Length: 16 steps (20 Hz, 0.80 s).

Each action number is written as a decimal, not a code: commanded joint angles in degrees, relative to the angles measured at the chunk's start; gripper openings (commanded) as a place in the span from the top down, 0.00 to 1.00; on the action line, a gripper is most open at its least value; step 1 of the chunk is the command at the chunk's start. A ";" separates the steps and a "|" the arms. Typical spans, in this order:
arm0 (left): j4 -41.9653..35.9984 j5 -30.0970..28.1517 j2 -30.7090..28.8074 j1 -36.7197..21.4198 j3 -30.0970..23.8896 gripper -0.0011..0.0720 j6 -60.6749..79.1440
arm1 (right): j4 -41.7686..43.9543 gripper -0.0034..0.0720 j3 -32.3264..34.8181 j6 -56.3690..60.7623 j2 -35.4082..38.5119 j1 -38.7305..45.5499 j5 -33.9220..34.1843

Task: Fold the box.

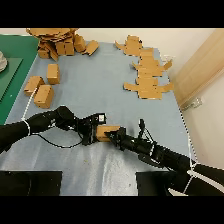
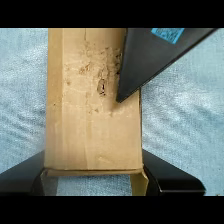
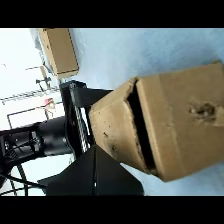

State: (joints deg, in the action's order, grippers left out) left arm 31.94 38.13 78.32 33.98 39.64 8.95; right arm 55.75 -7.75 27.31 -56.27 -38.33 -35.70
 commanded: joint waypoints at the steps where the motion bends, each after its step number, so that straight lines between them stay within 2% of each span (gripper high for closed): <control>1: -0.02 0.00 -0.04 -0.02 0.00 0.45 0.00 | 0.70 0.96 1.07 -0.81 -0.09 0.02 -0.70; 16: 0.00 0.00 -0.04 -0.02 0.00 0.45 0.02 | 1.66 0.96 3.54 0.31 -0.24 -0.02 0.35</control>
